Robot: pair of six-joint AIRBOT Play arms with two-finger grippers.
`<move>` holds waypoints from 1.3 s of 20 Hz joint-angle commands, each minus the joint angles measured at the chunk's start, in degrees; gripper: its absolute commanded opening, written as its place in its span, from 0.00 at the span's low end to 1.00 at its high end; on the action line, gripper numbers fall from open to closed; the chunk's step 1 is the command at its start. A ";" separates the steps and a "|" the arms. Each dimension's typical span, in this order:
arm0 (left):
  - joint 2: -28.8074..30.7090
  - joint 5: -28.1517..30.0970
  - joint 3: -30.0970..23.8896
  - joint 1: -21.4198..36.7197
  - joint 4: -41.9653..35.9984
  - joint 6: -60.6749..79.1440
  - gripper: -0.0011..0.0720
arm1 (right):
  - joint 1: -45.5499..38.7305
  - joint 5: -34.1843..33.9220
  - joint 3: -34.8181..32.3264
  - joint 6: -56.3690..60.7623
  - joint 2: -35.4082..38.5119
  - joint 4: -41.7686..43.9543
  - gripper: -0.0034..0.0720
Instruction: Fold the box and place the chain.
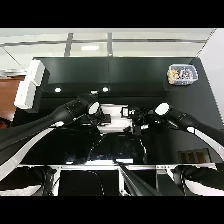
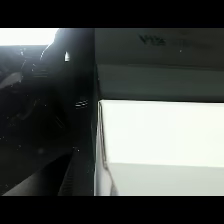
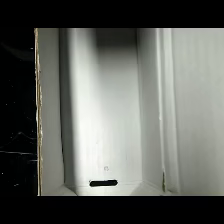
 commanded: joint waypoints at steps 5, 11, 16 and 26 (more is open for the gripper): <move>-0.72 -0.07 0.72 -0.04 0.26 -0.11 0.39 | 0.02 0.02 0.00 0.00 0.00 0.02 0.35; -2.08 -1.40 1.22 -0.52 0.26 -0.07 0.23 | 0.02 0.02 0.00 0.00 0.00 0.02 0.35; -2.08 -1.53 3.32 -0.39 0.44 -0.07 0.36 | 0.02 0.02 0.00 0.00 0.00 0.02 0.35; -2.10 -2.58 3.61 -0.39 0.92 -0.07 0.05 | 0.02 0.04 0.00 0.00 0.00 0.00 0.35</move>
